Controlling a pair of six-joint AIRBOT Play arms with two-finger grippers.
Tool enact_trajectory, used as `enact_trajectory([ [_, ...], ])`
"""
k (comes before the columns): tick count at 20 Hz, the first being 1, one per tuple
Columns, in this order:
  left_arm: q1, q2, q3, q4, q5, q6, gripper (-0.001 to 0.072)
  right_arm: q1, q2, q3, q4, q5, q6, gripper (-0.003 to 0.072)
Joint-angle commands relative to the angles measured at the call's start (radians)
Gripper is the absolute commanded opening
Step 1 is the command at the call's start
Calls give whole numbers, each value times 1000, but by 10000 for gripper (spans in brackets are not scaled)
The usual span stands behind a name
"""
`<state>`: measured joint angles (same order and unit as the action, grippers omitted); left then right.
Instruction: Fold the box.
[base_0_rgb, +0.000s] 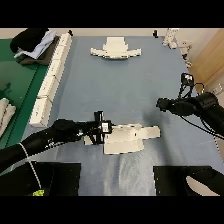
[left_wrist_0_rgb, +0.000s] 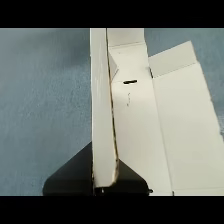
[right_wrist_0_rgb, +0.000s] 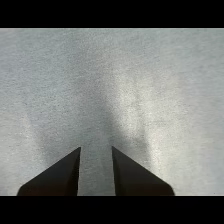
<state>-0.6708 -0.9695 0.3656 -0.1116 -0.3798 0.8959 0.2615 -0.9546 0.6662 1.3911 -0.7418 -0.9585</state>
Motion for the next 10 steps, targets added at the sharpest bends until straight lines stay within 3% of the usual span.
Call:
enact_trajectory([
  [1,8,8,22,118,-47,-134,12,0,0,1,2,0,0,302],
  [8,181,-74,109,218,-318,-235,12,0,0,1,4,1,0,302],
  [10,187,-111,131,278,-335,-235,12,0,0,1,4,0,0,302],
])
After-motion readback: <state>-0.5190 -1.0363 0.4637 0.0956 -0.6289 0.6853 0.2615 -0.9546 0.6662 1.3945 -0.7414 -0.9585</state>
